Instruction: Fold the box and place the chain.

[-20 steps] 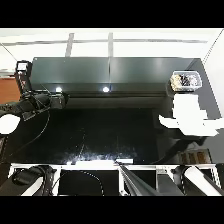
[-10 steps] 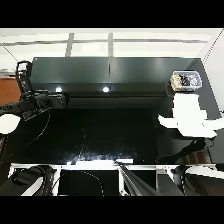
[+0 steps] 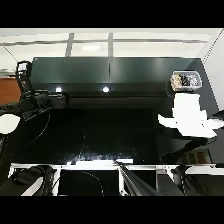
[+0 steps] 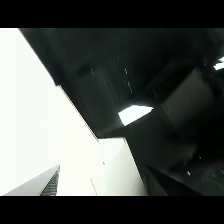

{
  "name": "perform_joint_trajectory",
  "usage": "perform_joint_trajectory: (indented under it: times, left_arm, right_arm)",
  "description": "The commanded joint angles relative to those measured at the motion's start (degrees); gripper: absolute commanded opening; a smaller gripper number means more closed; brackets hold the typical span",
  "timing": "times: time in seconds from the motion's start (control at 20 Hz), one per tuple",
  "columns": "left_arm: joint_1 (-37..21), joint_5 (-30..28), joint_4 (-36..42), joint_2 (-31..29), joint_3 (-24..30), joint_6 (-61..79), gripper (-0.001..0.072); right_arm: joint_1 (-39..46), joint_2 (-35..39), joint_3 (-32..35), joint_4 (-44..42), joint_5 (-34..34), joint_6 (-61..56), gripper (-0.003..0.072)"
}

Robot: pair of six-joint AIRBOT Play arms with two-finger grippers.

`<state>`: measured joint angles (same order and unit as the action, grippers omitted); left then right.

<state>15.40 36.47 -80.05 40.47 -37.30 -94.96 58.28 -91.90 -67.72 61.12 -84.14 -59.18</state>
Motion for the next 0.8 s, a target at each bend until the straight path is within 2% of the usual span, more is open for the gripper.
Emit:
perform_joint_trajectory:
  times: [0.0, 0.05, 0.1, 0.15, 0.35, 0.6, 0.75]
  left_arm:
    - [0.0, 0.0, 0.0, 0.0, 0.0, 0.0, 0.0705]
    - [0.0, 0.0, 0.0, 0.0, 0.0, 0.0, 0.0705]
    - [0.0, 0.0, 0.0, 0.0, 0.0, 0.0, 0.0705]
    - [0.0, 0.0, 0.0, 0.0, 0.0, 0.0, 0.0705]
    - [0.0, 0.0, 0.0, 0.0, 0.0, 0.0, 0.0705]
    - [0.0, 0.2, 0.0, 0.0, 0.0, 0.0, 0.0705]
    - [0.0, 0.1, 0.0, 0.0, 0.0, 0.1, 0.0706]
  right_arm:
    - [-0.2, -0.3, -0.2, 4.7, -3.5, 1.1, 0.0404]
    - [-0.2, -0.1, -0.2, 4.5, -3.8, 1.1, 0.0393]
    - [-0.2, 0.2, -0.2, 3.7, -3.8, 1.3, 0.0179]
    - [-0.2, 0.4, -0.2, 1.8, -4.3, 2.7, 0.006]
    - [-2.1, 2.5, 3.5, -15.5, -8.4, 11.2, 0.0044]
    - [-13.2, 7.3, 6.9, -15.5, -8.4, 11.4, 0.0043]
    - [-20.6, 12.3, 10.2, -16.7, -5.7, 10.8, 0.0043]
